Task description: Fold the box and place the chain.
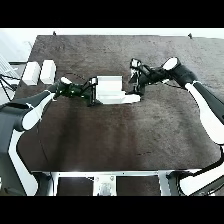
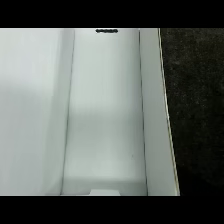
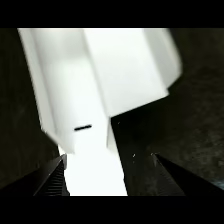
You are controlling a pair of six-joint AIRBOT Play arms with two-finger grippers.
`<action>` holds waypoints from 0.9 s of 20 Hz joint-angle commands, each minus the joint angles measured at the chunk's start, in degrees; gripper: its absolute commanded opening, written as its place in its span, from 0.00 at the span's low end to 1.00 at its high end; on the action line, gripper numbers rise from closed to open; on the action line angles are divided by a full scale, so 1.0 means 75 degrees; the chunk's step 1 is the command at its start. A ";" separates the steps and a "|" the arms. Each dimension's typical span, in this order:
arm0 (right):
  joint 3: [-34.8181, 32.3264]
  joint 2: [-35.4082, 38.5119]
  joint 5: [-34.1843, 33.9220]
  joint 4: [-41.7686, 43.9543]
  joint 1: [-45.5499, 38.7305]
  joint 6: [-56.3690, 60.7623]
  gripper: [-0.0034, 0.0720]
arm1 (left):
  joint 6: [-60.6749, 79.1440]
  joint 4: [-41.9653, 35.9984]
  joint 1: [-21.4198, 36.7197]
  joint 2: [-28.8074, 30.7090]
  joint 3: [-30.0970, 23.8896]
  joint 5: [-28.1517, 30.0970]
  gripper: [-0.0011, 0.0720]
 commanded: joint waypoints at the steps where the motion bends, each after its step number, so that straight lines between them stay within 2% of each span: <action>1: -0.0318 -0.0181 -0.0017 0.0006 0.0090 -0.1075 0.86 | -0.0003 -0.0006 0.0003 -0.0003 -0.0003 0.0003 0.74; 9: -0.0318 -0.0545 -0.0134 0.0242 0.0291 -0.1096 0.86 | -0.0003 -0.0006 0.0003 -0.0003 -0.0003 0.0006 0.74; 13: -0.0318 -0.0632 -0.0539 0.0376 0.0417 -0.1096 0.86 | -0.0003 -0.0006 0.0003 -0.0003 -0.0003 0.0003 0.74; 14: -0.0318 -0.0664 -0.0525 0.0376 0.0446 -0.1087 0.81 | -0.0003 -0.0006 0.0003 -0.0003 -0.0003 0.0003 0.74; 15: -0.0318 -0.0699 -0.0519 0.0370 0.0490 -0.1078 0.61 | -0.0003 -0.0006 0.0003 -0.0003 -0.0003 0.0003 0.74; 17: -0.0318 -0.0752 -0.0522 0.0455 0.0571 -0.1072 0.58 | -0.0003 -0.0006 0.0003 -0.0003 -0.0003 0.0003 0.74; 18: -0.0318 -0.0758 -0.0525 0.0493 0.0600 -0.1075 0.52 | -0.0003 -0.0006 0.0003 -0.0003 -0.0003 0.0003 0.74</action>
